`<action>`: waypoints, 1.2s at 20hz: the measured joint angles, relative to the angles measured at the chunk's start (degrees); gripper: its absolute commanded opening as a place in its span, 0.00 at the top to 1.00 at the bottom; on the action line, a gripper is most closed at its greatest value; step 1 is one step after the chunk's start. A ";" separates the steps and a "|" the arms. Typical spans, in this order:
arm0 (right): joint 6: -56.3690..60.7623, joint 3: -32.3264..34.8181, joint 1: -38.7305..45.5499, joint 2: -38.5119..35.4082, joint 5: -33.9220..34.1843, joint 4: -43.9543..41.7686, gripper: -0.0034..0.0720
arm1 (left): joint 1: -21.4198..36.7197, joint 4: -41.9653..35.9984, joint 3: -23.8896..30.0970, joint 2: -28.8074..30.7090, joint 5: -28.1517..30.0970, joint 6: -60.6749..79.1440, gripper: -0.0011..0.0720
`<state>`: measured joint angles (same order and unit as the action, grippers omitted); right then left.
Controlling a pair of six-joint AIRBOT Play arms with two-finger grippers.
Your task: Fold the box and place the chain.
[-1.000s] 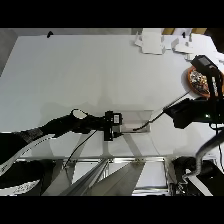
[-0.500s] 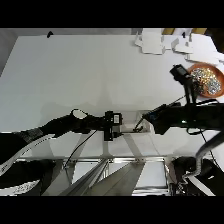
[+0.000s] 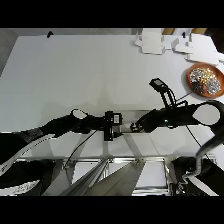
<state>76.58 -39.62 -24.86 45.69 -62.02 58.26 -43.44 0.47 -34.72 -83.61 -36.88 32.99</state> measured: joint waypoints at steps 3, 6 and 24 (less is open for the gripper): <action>-1.49 -5.09 2.36 0.39 -0.74 1.51 0.74 | 0.00 0.02 0.00 0.00 0.00 0.02 0.70; -1.99 -8.66 8.55 0.85 1.53 6.54 0.93 | 0.00 0.00 0.00 0.00 0.00 0.00 0.70; 5.95 -4.39 26.62 25.59 8.79 24.70 0.50 | 0.00 0.00 0.00 0.00 0.00 0.02 0.70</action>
<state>82.52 -44.01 1.76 71.29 -53.23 82.96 -43.44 0.47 -34.72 -83.61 -36.88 33.01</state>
